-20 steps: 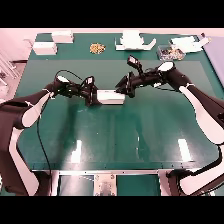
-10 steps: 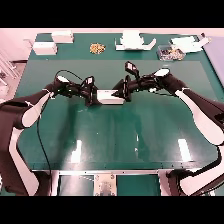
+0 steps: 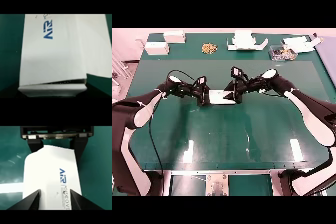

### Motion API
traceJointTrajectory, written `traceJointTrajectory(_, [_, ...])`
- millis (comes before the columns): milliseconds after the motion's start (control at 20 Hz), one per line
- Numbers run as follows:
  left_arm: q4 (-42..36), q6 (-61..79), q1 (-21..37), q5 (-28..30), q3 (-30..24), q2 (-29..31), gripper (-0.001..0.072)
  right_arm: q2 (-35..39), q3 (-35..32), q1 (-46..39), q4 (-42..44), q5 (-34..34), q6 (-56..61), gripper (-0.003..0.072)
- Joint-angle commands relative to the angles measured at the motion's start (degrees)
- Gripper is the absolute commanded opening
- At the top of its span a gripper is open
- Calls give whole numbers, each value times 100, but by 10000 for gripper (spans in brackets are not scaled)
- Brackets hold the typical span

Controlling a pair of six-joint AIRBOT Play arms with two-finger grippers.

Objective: Fold the box and place the chain.

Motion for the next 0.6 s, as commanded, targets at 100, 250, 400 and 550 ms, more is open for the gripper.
traceJointTrajectory(100, [2, 7, 2, 0, 2, 0, 418, 2, 50, 35, -162, -260, -2, 468])
traceJointTrajectory(250, [0, 7, 2, 0, 2, 0, 418, 9, 70, 59, -153, -125, -2, 467])
traceJointTrajectory(400, [2, 7, 2, 0, 2, 0, 418, 74, 138, 46, -146, 358, 254, 445])
traceJointTrajectory(550, [2, 7, 2, 0, 2, 0, 418, 208, 68, 9, -188, 599, 492, 401])
